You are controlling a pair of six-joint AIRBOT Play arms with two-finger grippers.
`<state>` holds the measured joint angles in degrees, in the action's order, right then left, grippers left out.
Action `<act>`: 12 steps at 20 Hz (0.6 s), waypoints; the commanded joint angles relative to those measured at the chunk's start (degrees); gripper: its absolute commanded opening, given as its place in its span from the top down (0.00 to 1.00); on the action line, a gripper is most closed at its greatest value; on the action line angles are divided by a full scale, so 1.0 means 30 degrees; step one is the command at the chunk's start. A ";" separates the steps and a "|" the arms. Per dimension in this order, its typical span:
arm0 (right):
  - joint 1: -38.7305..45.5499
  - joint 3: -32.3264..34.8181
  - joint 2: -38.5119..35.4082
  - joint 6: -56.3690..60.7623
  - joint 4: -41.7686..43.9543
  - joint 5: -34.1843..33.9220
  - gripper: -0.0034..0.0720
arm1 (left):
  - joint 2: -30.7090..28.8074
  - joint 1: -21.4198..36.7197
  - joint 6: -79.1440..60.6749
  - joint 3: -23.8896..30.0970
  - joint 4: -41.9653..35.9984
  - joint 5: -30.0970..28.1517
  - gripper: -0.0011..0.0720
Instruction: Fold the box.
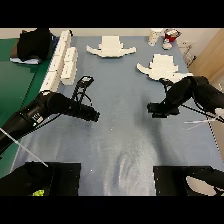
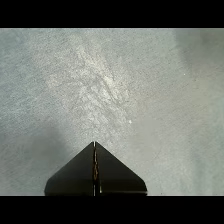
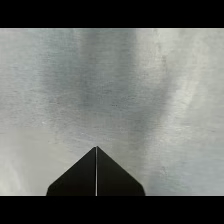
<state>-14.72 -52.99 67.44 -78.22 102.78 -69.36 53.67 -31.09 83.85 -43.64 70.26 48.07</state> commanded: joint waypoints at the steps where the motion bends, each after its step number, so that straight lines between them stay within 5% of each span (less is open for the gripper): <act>1: 0.0000 -0.0007 0.0029 0.0423 0.0991 0.0969 0.95 | -0.0015 0.0000 -0.0007 0.0000 0.0007 -0.0007 0.97; 2: 0.0044 -0.0015 0.0036 0.0444 0.0867 0.1683 0.94 | -0.0015 0.0000 -0.0007 0.0000 0.0000 0.0000 0.97; 4: 0.0954 -0.0962 0.0444 0.1173 -0.0073 0.3067 0.62 | -0.0015 0.0000 -0.0007 0.0000 0.0000 -0.0007 0.97; 7: 0.4787 -0.5763 0.3381 0.0299 -0.0401 0.2215 0.35 | -0.0015 0.0000 -0.0007 0.0000 0.0007 0.0000 0.97; 12: 1.0666 -1.5416 1.0790 -0.1741 0.0189 0.0984 0.35 | -0.0015 0.0000 -0.0007 0.0000 0.0000 -0.0007 0.97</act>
<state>8.78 -85.17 89.14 -80.25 102.04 -64.14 53.67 -31.09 83.85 -43.64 70.26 48.05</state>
